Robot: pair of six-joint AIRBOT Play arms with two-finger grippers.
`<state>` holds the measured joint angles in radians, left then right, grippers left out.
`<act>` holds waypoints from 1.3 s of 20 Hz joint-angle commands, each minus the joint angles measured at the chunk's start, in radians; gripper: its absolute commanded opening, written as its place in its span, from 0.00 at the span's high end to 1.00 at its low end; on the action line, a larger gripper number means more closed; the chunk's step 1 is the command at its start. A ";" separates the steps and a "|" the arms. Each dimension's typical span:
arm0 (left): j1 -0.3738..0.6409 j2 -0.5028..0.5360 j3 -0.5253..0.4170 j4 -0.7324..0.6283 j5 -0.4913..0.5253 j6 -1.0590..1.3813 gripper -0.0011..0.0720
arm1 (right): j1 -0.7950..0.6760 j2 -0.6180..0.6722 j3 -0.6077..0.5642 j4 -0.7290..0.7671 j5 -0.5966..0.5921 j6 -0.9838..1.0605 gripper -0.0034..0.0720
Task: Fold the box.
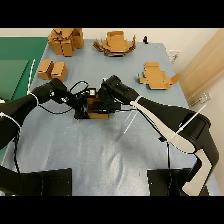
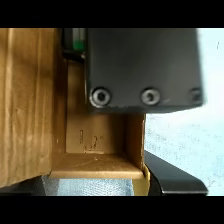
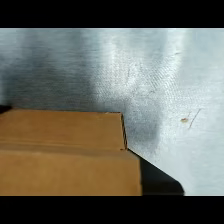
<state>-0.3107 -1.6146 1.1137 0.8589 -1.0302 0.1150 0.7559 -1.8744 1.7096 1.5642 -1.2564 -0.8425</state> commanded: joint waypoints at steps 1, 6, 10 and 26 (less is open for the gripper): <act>0.000 0.000 0.000 -0.002 -0.002 -0.009 0.84 | 0.000 0.000 0.026 -0.002 -0.036 0.004 0.55; 0.000 0.000 0.000 -0.002 -0.002 -0.011 0.84 | -0.002 -0.016 0.032 -0.031 -0.077 0.005 0.67; 0.000 0.000 0.000 -0.002 -0.002 -0.011 0.84 | -0.001 -0.034 0.032 -0.055 -0.087 0.005 0.79; 0.000 0.000 0.000 -0.002 -0.001 -0.011 0.84 | 0.000 -0.101 0.117 -0.118 -0.185 -0.010 0.95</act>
